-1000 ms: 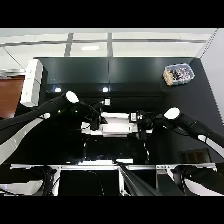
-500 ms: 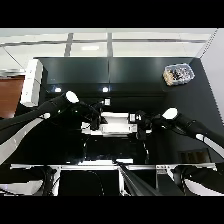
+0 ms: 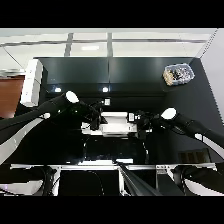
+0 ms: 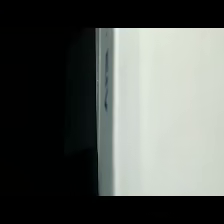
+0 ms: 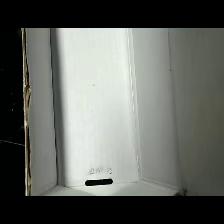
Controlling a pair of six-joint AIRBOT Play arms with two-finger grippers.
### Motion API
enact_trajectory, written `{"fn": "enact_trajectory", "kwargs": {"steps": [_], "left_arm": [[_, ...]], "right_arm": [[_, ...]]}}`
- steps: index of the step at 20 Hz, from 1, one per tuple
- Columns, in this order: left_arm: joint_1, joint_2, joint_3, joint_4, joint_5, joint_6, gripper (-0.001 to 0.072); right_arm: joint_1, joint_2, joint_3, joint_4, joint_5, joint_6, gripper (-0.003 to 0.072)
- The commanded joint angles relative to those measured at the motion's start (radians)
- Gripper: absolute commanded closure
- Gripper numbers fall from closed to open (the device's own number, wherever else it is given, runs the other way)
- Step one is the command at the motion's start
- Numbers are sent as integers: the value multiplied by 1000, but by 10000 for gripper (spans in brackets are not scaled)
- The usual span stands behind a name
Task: Fold the box and place the chain.
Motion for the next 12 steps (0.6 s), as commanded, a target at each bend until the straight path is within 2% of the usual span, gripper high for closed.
{"fn": "enact_trajectory", "kwargs": {"steps": [1, 6, 8, 10, 11, 12], "left_arm": [[0, 0, 1, 1, 0, 1, 683], [0, 0, 1, 1, -1, 1, 683], [1, 0, 2, 2, -11, 1, 683], [4, 2, 12, 10, -17, -2, 683], [6, 3, 22, 9, -31, -2, 666], [11, 5, 37, 9, -52, -5, 528]], "right_arm": [[3, -1, 2, -6, 0, 3, -19], [3, -1, 1, -6, 0, 3, -17], [3, -1, 1, -6, 0, 3, 175], [3, -1, 1, -6, 0, 3, 203], [3, -1, 1, -6, 0, 3, 203], [3, -1, 1, -6, 0, 3, 203]]}}
